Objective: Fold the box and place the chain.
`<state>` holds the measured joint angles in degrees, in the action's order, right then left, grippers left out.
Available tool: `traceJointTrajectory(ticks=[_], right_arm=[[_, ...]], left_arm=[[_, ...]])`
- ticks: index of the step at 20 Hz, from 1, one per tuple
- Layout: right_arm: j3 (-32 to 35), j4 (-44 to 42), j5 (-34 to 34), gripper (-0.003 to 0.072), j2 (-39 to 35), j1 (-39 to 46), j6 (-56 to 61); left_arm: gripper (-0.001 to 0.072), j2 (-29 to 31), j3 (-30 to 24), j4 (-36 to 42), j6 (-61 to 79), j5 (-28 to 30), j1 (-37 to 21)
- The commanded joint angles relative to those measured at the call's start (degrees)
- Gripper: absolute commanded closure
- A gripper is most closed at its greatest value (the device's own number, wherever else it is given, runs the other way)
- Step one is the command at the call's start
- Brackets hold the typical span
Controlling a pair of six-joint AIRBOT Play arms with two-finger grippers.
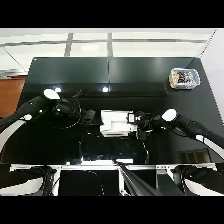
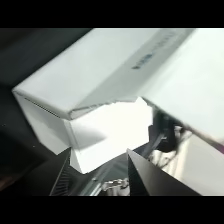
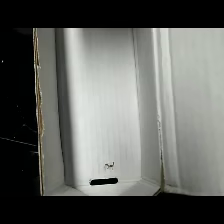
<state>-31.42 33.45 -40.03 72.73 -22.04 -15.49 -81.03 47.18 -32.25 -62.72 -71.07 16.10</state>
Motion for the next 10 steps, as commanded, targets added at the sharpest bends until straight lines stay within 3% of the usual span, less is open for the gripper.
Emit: traceJointTrajectory(ticks=[1, 5, 7, 10], right_arm=[[0.0, 0.0, 0.0, 0.0489, 0.0, 0.0, 0.0], [0.0, 0.0, 0.0, 0.0489, 0.0, 0.0, 0.0], [0.0, 0.0, 0.0, 0.0489, 0.0, 0.0, 0.0], [0.0, 0.0, 0.0, 0.0489, 0.0, 0.0, 0.0]], left_arm=[[0.0308, 0.0, 3.5, -9.3, -9.5, 2.3, 3.7], [0.0309, 0.0, 5.2, -14.7, -18.1, 6.8, 8.2], [0.0369, 0.0, 5.7, -19.7, -23.2, 8.7, 10.8], [0.0381, 0.0, 6.1, -23.3, -28.1, 10.5, 13.7]])
